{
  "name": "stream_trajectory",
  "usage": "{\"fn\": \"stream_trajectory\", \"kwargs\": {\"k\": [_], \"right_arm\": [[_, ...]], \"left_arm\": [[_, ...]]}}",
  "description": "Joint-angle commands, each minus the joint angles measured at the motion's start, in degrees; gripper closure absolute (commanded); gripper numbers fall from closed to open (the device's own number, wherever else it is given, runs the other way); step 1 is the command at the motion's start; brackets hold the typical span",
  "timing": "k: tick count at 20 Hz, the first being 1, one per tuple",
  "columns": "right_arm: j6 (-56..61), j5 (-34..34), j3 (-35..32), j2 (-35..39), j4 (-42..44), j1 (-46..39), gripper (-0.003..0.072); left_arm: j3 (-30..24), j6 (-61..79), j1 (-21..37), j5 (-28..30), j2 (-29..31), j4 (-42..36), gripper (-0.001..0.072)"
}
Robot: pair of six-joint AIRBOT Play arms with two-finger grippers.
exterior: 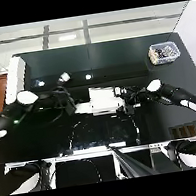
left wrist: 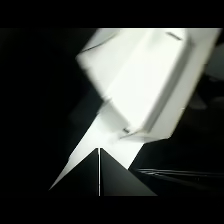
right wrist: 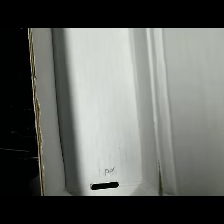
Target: Fold the box and place the chain.
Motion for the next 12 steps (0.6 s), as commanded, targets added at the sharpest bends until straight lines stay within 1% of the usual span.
{"fn": "stream_trajectory", "kwargs": {"k": [1, 4, 6, 7, 9, 12], "right_arm": [[0.0, 0.0, 0.0, 0.0, 0.0, 0.0, 0.052], [0.0, 0.0, 0.0, 0.0, 0.0, 0.0, 0.0519], [0.0, 0.0, 0.0, 0.0, 0.0, 0.0, 0.052], [0.0, 0.0, 0.0, 0.0, 0.0, 0.0, 0.052], [0.0, 0.0, 0.0, 0.0, 0.0, 0.0, 0.0519], [0.0, 0.0, 0.0, 0.0, 0.0, 0.0, 0.052]], "left_arm": [[0.0, -26.8, 10.4, -6.8, 3.5, 8.8, 0.0684], [-0.8, -42.6, 20.1, -14.7, 0.0, 8.1, 0.0684], [-1.4, -42.9, 24.0, -20.2, -4.4, 4.0, 0.0684], [-1.5, -42.8, 25.0, -21.9, -6.7, 2.3, 0.0684], [-1.5, -42.8, 24.9, -22.7, -11.5, -0.2, 0.0685], [-1.2, -42.8, 21.2, -20.6, -17.1, -1.7, 0.0686]]}}
